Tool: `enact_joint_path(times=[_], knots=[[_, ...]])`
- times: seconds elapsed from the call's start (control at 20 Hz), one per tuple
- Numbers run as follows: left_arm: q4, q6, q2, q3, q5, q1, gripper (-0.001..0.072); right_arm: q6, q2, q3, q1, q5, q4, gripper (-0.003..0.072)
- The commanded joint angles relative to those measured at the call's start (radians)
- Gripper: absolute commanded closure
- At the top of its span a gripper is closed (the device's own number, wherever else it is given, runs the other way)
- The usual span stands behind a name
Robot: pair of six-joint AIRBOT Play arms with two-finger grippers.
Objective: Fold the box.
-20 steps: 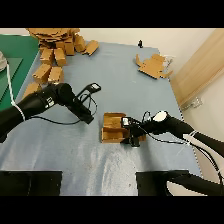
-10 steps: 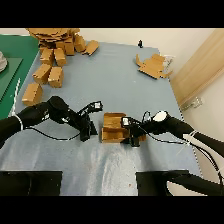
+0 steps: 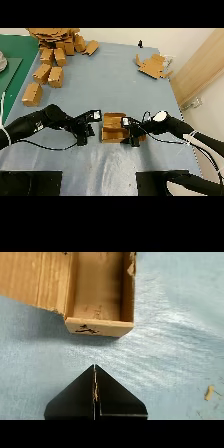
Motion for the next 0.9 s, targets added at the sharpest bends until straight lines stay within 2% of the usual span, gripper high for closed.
enact_joint_path(times=[0.0, 0.05, 0.1, 0.25, 0.4, 0.55, 0.85], knots=[[0.003, -0.059, 0.000, -0.038, 0.090, -0.042, 0.0693, 0.000, 0.000, 0.000, 0.000, 0.000, 0.000, 0.0192], [0.004, -0.058, -0.006, -0.038, 0.089, -0.042, 0.0424, 0.000, 0.000, 0.000, 0.000, 0.000, 0.000, 0.0192], [0.003, -0.057, -0.008, -0.038, 0.092, -0.042, 0.0004, 0.000, 0.000, 0.000, 0.000, 0.000, 0.000, 0.0192], [-0.015, -0.055, -0.007, -0.038, 0.092, -0.042, 0.0017, 0.000, 0.000, 0.000, 0.000, 0.000, 0.000, 0.0192], [-0.119, -0.054, -0.012, -0.038, 0.108, -0.042, 0.0017, 0.000, 0.000, 0.000, 0.000, 0.000, 0.000, 0.0192], [-0.128, -0.054, -0.013, -0.038, 0.161, -0.050, 0.0018, 0.000, 0.000, 0.000, 0.000, 0.000, 0.000, 0.0192], [-0.127, 0.016, -0.013, -0.036, 0.163, -0.110, 0.0018, 0.000, 0.000, 0.000, 0.000, 0.000, 0.000, 0.0191]])
